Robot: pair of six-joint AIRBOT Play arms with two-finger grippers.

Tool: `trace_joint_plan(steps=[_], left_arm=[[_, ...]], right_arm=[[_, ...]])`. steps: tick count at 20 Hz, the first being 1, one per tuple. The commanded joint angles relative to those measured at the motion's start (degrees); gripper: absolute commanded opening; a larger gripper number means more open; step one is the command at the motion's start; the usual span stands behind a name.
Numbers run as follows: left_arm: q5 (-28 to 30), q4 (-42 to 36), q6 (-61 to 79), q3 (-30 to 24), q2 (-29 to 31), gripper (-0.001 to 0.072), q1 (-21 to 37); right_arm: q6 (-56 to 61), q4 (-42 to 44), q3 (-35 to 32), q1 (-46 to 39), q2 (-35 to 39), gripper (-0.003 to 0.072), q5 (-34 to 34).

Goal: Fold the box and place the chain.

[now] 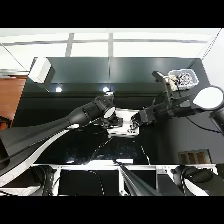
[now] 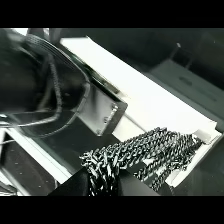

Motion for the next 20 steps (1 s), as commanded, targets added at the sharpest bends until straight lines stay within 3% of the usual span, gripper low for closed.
trace_joint_plan(steps=[1, 3, 6, 7, 11, 14, 16, 20], left_arm=[[0.02, 0.0, 0.0, 0.04, -0.04, 0.0029, 0.02], [0.02, 0.02, 0.0, 0.04, -0.04, 0.0029, 0.02], [0.04, 0.0, 0.0, 0.04, -0.04, 0.0029, 0.02], [0.0, 0.0, 0.0, 0.04, -0.04, 0.0029, 0.02], [0.04, -0.02, 0.0, 0.04, -0.04, 0.0029, 0.02], [0.02, -0.11, 0.0, 0.04, -0.04, 0.0029, 0.02], [0.02, -0.92, -0.02, 0.04, -0.04, 0.0029, 0.02], [0.02, -1.27, 0.0, 0.04, -0.04, 0.0029, 0.02]], right_arm=[[0.37, -2.47, -0.55, 2.6, -2.19, 0.0171, -2.93], [0.35, -3.15, -0.35, 1.6, -2.23, 0.0171, -2.86], [0.2, -5.49, -0.28, -4.7, -0.63, 0.0174, 2.47], [-1.14, -5.38, -0.28, -6.82, 0.17, 0.0328, 4.28], [-5.86, 0.37, -0.28, -7.37, 0.39, 0.0326, 4.2], [-5.97, -0.33, -0.28, -6.78, 0.39, 0.0326, 4.07], [-5.92, -4.22, -0.28, -7.37, 0.39, 0.0326, 4.83], [-6.67, -20.9, -2.4, -8.83, 0.39, 0.0326, 3.85]])
